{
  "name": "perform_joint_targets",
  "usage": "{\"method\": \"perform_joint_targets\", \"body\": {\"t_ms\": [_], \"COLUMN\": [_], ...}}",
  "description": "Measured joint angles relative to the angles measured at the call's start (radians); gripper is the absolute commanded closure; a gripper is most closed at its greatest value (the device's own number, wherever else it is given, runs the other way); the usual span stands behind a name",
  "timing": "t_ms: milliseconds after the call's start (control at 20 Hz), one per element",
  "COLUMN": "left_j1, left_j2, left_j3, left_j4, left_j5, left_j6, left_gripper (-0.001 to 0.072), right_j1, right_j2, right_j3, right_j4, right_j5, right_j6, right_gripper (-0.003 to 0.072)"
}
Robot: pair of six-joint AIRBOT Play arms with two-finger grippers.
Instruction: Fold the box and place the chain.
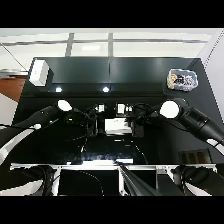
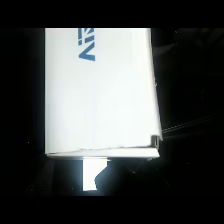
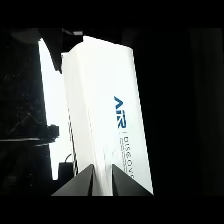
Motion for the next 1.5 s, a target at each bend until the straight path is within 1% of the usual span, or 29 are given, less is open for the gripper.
{"method": "perform_joint_targets", "body": {"t_ms": [500,950,1000,1050,1100,1500], "left_j1": [0.0,0.0,0.0,0.0,0.0,0.0], "left_j2": [0.0,0.0,0.0,0.0,0.0,0.0], "left_j3": [0.0,0.0,0.0,0.0,0.0,0.0], "left_j4": [0.0,0.0,0.0,0.0,0.0,0.0], "left_j5": [0.003,0.003,0.003,0.003,0.003,0.002], "left_j6": [0.0,0.0,0.0,0.001,0.001,0.0], "left_gripper": [0.0306,0.0306,0.0306,0.0305,0.0305,0.0306], "right_j1": [0.0,0.001,0.001,0.001,0.001,0.001], "right_j2": [0.0,-0.002,-0.002,-0.002,-0.002,-0.002], "right_j3": [0.0,-0.004,-0.004,-0.004,-0.004,-0.004], "right_j4": [-0.023,-0.018,-0.018,-0.018,-0.018,-0.018], "right_j5": [-0.031,-0.034,-0.032,-0.032,-0.03,-0.027], "right_j6": [0.016,0.023,0.023,0.024,0.027,0.047], "right_gripper": [0.0555,0.0553,0.0543,0.0499,0.0481,0.0477]}}
